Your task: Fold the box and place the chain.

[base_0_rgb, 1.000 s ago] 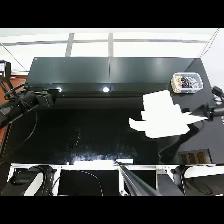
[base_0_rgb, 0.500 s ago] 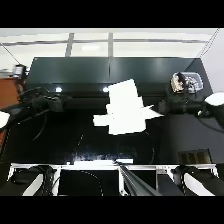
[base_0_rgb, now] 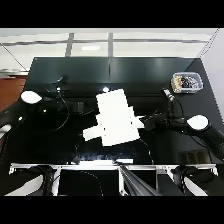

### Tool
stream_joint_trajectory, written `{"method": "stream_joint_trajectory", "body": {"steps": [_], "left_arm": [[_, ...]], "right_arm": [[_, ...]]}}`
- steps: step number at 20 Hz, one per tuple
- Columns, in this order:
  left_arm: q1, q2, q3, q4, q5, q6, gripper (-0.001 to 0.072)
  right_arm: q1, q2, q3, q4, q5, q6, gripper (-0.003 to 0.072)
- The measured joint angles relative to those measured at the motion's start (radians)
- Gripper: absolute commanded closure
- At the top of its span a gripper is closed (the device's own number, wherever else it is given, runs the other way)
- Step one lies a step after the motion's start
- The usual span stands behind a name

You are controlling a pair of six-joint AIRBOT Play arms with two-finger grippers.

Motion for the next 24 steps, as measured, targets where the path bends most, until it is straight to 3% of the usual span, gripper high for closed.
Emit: {"method": "stream_joint_trajectory", "body": {"steps": [9, 11, 13, 17, 18, 19, 20, 21, 24], "left_arm": [[-0.057, -0.389, 0.238, -0.122, -0.299, 0.238, 0.0033], [-0.085, -0.437, 0.288, -0.112, -0.334, 0.265, 0.0171], [-0.105, -0.476, 0.331, -0.102, -0.367, 0.305, 0.0244], [-0.121, -0.524, 0.387, -0.063, -0.453, 0.359, 0.0681], [-0.123, -0.530, 0.394, -0.056, -0.466, 0.375, 0.0681], [-0.125, -0.533, 0.401, -0.053, -0.477, 0.378, 0.0682], [-0.128, -0.537, 0.406, -0.039, -0.478, 0.385, 0.0683], [-0.128, -0.540, 0.412, -0.026, -0.479, 0.396, 0.0683], [-0.131, -0.535, 0.433, -0.017, -0.483, 0.435, 0.0686]], "right_arm": [[0.020, 0.006, -0.012, 0.013, -0.026, -0.004, 0.0674], [0.021, 0.006, -0.012, 0.013, -0.026, -0.004, 0.0674], [0.021, 0.006, -0.012, 0.014, -0.022, -0.003, 0.0674], [0.021, 0.006, -0.012, 0.016, -0.019, -0.002, 0.0674], [0.021, 0.005, -0.012, 0.014, -0.018, -0.002, 0.0673], [0.021, 0.006, -0.012, 0.014, -0.016, -0.001, 0.0581], [0.021, 0.006, -0.012, 0.014, -0.019, 0.000, 0.0244], [0.018, 0.006, -0.011, 0.016, -0.022, 0.000, 0.0044], [-0.026, 0.012, 0.024, -0.041, 0.005, 0.000, 0.0044]]}}
